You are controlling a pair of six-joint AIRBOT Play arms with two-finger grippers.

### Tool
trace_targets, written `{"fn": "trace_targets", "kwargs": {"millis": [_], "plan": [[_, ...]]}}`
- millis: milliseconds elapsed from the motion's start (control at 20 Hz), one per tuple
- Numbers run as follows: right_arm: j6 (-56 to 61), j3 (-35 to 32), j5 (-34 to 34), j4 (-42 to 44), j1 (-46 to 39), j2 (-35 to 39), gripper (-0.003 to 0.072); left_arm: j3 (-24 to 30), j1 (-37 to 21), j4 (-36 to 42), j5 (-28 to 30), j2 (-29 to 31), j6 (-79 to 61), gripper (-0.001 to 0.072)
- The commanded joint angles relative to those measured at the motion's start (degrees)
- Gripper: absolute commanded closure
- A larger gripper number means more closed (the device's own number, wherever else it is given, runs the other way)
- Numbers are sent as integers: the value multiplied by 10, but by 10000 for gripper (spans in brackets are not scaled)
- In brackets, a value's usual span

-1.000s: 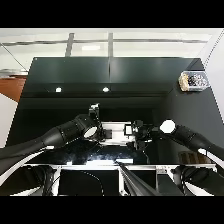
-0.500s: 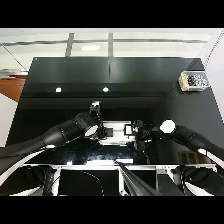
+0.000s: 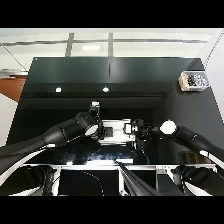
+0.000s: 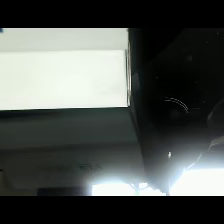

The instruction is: Fold the box and place the chain.

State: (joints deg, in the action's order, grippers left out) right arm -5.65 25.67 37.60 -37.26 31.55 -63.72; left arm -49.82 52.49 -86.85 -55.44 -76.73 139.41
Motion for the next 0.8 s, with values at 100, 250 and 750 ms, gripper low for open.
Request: {"fn": "trace_targets", "kwargs": {"millis": [100, 250, 750], "plan": [[25, 0, 49, -98, -33, 63, -30, -8, 0, -43, -29, 0, -1, 683], [24, 0, 70, -112, -32, 63, -24, -8, 0, -57, -39, 0, -1, 683], [20, 0, 65, 2, -32, 34, 269, -8, 0, -55, -35, -2, -1, 681]]}}
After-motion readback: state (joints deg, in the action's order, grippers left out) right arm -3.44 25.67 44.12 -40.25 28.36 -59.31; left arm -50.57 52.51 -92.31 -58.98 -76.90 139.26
